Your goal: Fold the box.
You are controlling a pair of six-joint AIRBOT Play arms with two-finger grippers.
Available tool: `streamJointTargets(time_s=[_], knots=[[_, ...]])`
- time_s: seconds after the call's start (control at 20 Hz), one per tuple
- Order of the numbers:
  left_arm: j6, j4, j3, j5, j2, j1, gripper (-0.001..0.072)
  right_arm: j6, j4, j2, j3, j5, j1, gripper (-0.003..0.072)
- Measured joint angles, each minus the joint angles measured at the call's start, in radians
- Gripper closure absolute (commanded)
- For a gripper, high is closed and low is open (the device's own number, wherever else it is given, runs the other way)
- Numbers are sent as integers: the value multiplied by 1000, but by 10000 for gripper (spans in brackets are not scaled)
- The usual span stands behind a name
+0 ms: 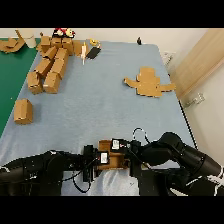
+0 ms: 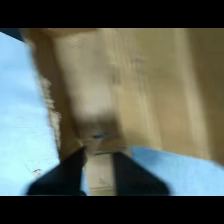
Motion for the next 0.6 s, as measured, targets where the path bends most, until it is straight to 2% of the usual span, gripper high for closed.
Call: streamJointTargets(time_s=[0.3,0.4,0.6], knots=[[0,0,0,1,0,0,225,-1,-173,35,0,-1,-4,244],[0,0,0,1,0,0,226,-2,-204,63,0,-9,-4,186],[0,0,0,1,0,0,225,-2,-170,98,0,-69,-4,186]])
